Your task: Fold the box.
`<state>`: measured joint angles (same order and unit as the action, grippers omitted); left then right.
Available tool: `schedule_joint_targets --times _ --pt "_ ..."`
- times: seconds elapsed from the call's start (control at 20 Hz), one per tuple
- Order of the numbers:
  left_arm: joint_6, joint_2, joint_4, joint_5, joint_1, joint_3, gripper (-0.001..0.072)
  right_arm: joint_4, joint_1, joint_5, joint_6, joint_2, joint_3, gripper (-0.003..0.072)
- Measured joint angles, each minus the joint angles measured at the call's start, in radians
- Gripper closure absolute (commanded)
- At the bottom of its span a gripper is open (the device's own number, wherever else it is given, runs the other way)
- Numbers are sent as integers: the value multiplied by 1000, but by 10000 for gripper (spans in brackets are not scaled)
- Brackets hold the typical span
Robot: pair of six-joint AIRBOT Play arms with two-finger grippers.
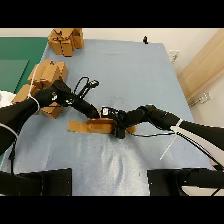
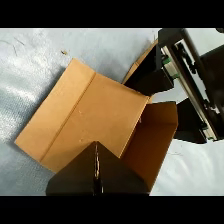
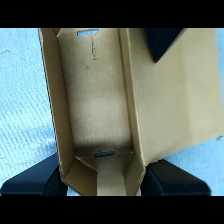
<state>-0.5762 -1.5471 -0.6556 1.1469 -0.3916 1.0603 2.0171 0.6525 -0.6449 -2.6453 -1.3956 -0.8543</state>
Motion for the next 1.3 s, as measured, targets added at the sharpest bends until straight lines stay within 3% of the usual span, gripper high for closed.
schedule_joint_targets --times 0.2,0.35,0.55,0.7,0.75,0.8,1.0,1.3 --pt "-32 -24 -38 57 2 51 706 -2 0 2 -5 0 0 308" --pt "-36 21 -87 143 25 116 706 0 0 8 1 0 0 308" --pt "25 268 -240 213 48 109 704 -1 0 8 1 0 0 308" --pt "182 472 -300 208 89 -41 693 -2 0 7 1 0 0 309" --pt "228 513 -311 178 105 -108 466 -3 0 7 1 0 0 309" --pt "282 541 -314 135 121 -181 32 -3 -1 6 1 0 0 309" --pt "472 520 -229 -65 150 -366 18 -4 -1 4 0 0 0 308" --pt "668 367 -85 -145 159 -368 22 -5 -1 2 0 0 0 309"
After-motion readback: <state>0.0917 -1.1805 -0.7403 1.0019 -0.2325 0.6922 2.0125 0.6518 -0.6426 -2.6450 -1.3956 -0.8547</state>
